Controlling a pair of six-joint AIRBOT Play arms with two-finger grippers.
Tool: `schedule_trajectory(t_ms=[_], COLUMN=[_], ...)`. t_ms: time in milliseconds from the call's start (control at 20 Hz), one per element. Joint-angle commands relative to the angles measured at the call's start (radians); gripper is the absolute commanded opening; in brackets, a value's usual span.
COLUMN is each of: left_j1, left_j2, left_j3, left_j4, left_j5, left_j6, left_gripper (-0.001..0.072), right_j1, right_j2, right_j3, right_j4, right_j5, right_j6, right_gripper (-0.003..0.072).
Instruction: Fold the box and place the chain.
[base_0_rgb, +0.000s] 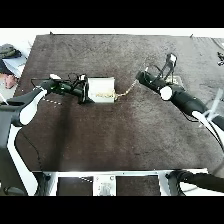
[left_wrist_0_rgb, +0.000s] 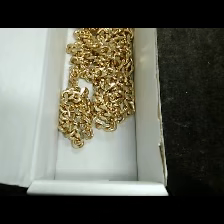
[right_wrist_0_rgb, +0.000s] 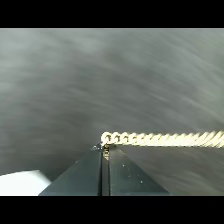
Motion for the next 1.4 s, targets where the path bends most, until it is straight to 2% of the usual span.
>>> schedule_trajectory(t_ms=[0,150,400,800,950,1150,1200,1300,1350], left_j1=[0.001,0.001,0.001,0.001,0.001,0.001,0.001,0.001,0.001], left_j2=[0.0,0.0,0.0,0.0,0.0,0.0,0.0,0.0,0.0], left_j3=[0.0,0.0,0.0,0.0,0.0,0.0,0.0,0.0,0.0], left_j4=[0.0,0.0,0.0,0.0,0.0,0.0,0.0,0.0,0.0], left_j5=[-0.001,0.001,0.0,0.0,0.0,0.0,0.0,0.0,0.0], left_j6=[0.0,0.0,0.0,0.0,0.0,0.0,0.0,0.0,0.0], left_gripper=[0.0467,0.0467,0.0467,0.0467,0.0467,0.0467,0.0467,0.0467,0.0467], right_j1=[0.116,0.199,0.335,0.405,0.395,0.355,0.343,0.309,0.29], right_j2=[0.15,0.176,0.163,-0.002,-0.051,-0.102,-0.104,-0.096,-0.092], right_j3=[0.003,0.04,0.103,0.241,0.241,0.24,0.24,0.24,0.24], right_j4=[0.0,0.0,-0.001,-0.019,-0.02,-0.027,-0.048,-0.128,-0.185], right_j5=[-0.08,-0.129,-0.274,-0.282,-0.237,-0.054,-0.002,0.131,0.215], right_j6=[-0.065,-0.069,-0.069,-0.069,-0.07,-0.078,-0.085,-0.084,-0.085], right_gripper=[-0.0011,-0.0011,-0.0012,-0.0012,-0.0012,-0.0011,0.0017,0.0453,0.036])
